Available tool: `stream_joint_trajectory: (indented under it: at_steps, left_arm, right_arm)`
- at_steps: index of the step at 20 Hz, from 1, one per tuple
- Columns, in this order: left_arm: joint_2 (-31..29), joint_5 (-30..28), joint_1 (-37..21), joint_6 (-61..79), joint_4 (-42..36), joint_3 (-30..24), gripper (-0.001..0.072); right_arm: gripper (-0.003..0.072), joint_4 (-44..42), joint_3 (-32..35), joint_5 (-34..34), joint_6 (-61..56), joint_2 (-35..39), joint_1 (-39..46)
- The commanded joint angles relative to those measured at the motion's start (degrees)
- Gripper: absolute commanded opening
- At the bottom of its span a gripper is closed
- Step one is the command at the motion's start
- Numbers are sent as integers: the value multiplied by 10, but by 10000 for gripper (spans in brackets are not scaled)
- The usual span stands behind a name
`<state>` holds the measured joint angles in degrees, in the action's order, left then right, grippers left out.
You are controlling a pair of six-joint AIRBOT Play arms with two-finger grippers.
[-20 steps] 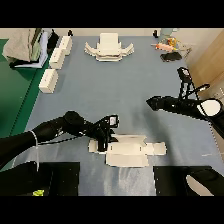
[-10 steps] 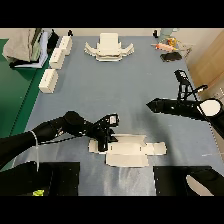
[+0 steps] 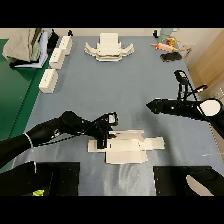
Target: Fold the box.
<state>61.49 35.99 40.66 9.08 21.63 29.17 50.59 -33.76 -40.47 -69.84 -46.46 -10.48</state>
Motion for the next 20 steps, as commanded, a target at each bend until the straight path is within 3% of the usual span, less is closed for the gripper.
stream_joint_trajectory:
  at_steps: [1,3,4,5,6,9,10,11,20]
  left_arm:
    - [-4,-11,0,3,-1,0,18]
    - [-4,-9,0,3,-1,0,20]
    - [-4,-9,0,3,-1,0,121]
    - [-4,-9,0,3,-1,0,386]
    - [-4,-9,0,3,-1,0,452]
    - [-5,-10,0,3,-1,1,425]
    - [-8,-9,0,3,0,1,191]
    - [-16,-10,0,6,5,1,19]
    - [-45,-12,1,5,7,1,14]
  right_arm:
    - [226,0,0,0,5,0,0]
    - [234,0,0,-1,5,0,0]
    - [234,0,0,0,5,0,0]
    - [234,0,0,0,5,0,0]
    - [233,0,0,0,5,0,0]
    - [234,0,0,0,5,0,0]
    - [234,0,0,-1,5,0,0]
    - [234,0,0,-1,5,0,0]
    - [233,0,0,0,5,0,0]
